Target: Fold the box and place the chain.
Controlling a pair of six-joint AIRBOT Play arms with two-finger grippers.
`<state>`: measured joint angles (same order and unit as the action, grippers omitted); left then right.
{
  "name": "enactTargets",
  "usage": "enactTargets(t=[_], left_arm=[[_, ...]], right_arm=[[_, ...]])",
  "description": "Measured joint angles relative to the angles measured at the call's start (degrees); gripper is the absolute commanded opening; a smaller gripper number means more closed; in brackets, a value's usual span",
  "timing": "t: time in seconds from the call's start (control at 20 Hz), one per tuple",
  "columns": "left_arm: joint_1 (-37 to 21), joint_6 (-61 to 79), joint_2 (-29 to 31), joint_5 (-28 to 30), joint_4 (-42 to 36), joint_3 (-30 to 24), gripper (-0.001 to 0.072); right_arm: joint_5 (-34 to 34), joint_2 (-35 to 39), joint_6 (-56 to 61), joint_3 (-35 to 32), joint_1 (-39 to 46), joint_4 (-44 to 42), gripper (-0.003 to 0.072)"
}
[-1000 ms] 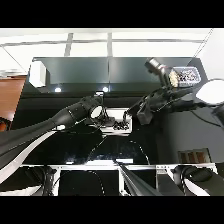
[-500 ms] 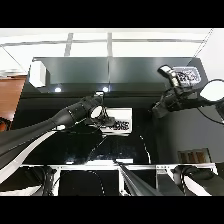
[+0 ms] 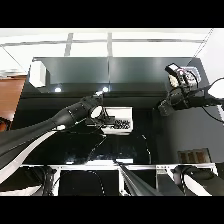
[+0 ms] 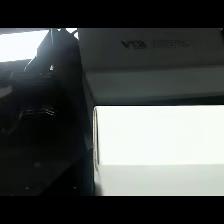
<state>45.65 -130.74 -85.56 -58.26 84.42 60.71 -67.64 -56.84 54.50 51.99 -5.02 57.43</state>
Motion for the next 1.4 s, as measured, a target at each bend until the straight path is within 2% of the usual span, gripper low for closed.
enactTargets(t=[0.05, 0.1, 0.3, 0.5, 0.65, 0.75, 0.8, 0.9, 0.95, 1.0, 1.1, 1.2, 1.4], left_arm=[[0.11, -0.22, 0.11, -0.31, 0.15, 0.00, 0.0361], [0.28, -0.61, 0.31, -0.22, 0.22, 0.11, 0.0439], [1.70, -1.03, 2.67, -1.09, 3.58, 2.27, 0.0439], [2.25, 0.39, 9.77, -5.75, 12.28, 2.19, 0.0439], [-0.37, 1.36, 17.35, -8.61, 18.16, -3.34, 0.0439], [-4.72, 2.29, 22.38, -8.17, 17.66, -9.53, 0.0439], [-7.74, 4.66, 24.57, -5.60, 14.78, -12.94, 0.0446], [-13.46, 15.63, 27.04, 0.74, 3.80, -18.43, 0.0447], [-15.61, 23.43, 27.50, 3.76, -3.19, -20.33, 0.0524], [-17.44, 33.31, 27.47, 6.23, -9.81, -22.01, 0.0692], [-19.39, 53.18, 26.32, 10.03, -19.08, -23.89, 0.0710], [-20.04, 72.72, 24.26, 12.02, -24.98, -24.98, 0.0710], [-20.09, 104.91, 20.22, 13.31, -31.39, -25.40, 0.0710]], right_arm=[[0.37, 0.00, -0.28, 0.00, 0.04, -0.04, 0.0294], [0.66, 0.00, -0.44, 0.00, 0.11, -0.04, 0.0294], [1.31, 0.00, -0.76, 0.00, 0.09, -0.20, 0.0294], [0.63, 0.00, -0.92, 0.00, 0.15, -0.11, 0.0293], [0.20, 0.00, -0.90, 0.00, 0.15, 0.52, 0.0294], [0.48, 0.00, -0.44, 0.00, 0.15, 0.76, 0.0293], [0.66, 0.00, 0.02, 0.00, 0.15, 0.90, 0.0294], [0.92, 0.00, 0.94, 0.00, 0.15, 0.96, 0.0294], [0.96, 0.00, 1.33, 0.00, 0.15, 1.03, 0.0294], [1.05, 0.00, 1.81, 0.00, 0.15, 1.03, 0.0294], [1.05, 0.00, 2.60, 0.00, 0.09, 1.03, 0.0294], [1.03, 0.00, 3.19, 0.00, 0.09, 1.05, 0.0293], [1.03, 0.00, 3.93, 0.00, 0.04, 1.07, 0.0293]])
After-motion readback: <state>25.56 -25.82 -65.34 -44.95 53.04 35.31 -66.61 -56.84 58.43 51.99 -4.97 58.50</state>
